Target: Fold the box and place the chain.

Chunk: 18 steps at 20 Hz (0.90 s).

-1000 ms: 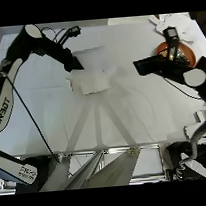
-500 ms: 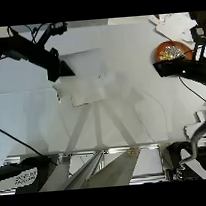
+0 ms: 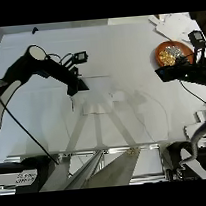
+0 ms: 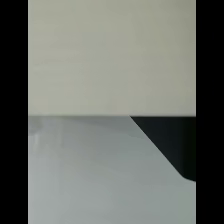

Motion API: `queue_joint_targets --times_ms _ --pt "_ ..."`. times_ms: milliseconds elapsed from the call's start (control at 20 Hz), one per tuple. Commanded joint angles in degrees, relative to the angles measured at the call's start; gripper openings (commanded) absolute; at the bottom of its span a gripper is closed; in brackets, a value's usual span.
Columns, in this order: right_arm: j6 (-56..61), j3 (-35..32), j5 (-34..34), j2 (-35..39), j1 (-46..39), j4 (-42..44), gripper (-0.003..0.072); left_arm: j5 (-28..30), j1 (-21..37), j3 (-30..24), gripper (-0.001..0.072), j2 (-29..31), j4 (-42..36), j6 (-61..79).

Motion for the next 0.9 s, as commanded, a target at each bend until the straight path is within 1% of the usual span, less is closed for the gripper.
queue_joint_targets --times_ms 0,150,300,700,850 --pt "0.02 0.07 0.26 0.02 -0.07 -0.13 0.0575 5.92 -2.38 -0.35 0.0003 -4.63 -1.38 7.17" --pt "0.04 0.07 0.04 0.02 -0.07 -0.11 0.0575 10.95 -3.06 -0.35 0.0004 -6.58 -1.38 7.17" --pt "0.07 0.07 0.0 0.02 -0.04 -0.11 0.0575 13.62 -3.04 -0.35 0.0004 -7.65 -1.38 7.17" --pt "2.89 0.07 -0.85 0.02 -0.07 -0.13 0.0575 14.01 -3.04 -0.35 0.0004 -10.45 -1.51 7.15" --pt "2.84 0.07 -1.03 0.02 -0.07 -0.13 0.0575 14.1 -3.04 -0.35 0.0004 -10.56 -3.58 7.23"
